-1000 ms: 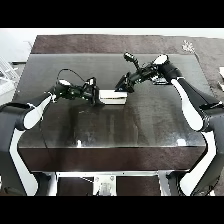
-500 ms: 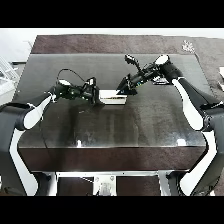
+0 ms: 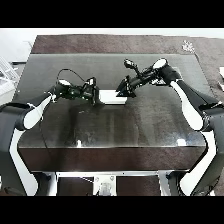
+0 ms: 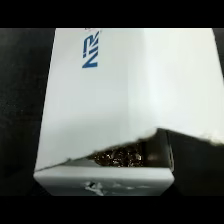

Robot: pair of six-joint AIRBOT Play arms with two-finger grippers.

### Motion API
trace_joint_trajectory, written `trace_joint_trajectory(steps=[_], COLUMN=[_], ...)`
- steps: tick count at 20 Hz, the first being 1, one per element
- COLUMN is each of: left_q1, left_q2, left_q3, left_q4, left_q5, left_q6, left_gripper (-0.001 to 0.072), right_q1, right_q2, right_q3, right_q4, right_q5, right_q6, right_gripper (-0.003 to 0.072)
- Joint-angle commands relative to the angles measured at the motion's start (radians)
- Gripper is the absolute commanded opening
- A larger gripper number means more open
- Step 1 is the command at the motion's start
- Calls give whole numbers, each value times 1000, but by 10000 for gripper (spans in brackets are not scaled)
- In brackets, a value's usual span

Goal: Fold the box and place the chain.

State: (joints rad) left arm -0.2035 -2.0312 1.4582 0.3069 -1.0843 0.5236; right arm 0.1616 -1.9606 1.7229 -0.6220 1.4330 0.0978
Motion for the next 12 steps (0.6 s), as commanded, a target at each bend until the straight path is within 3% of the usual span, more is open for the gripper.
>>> trace_joint_trajectory(steps=[1,12], left_q1=[1,1], left_q2=[0,0], left_q3=[0,0], left_q4=[0,0], left_q5=[1,0], left_q6=[0,0], left_gripper=[531,531], right_q1=[2,3], right_q2=[0,19], right_q3=[-7,7], right_q4=[21,64], right_q5=[-39,-58], right_q6=[-58,-84], right_gripper=[384,363])
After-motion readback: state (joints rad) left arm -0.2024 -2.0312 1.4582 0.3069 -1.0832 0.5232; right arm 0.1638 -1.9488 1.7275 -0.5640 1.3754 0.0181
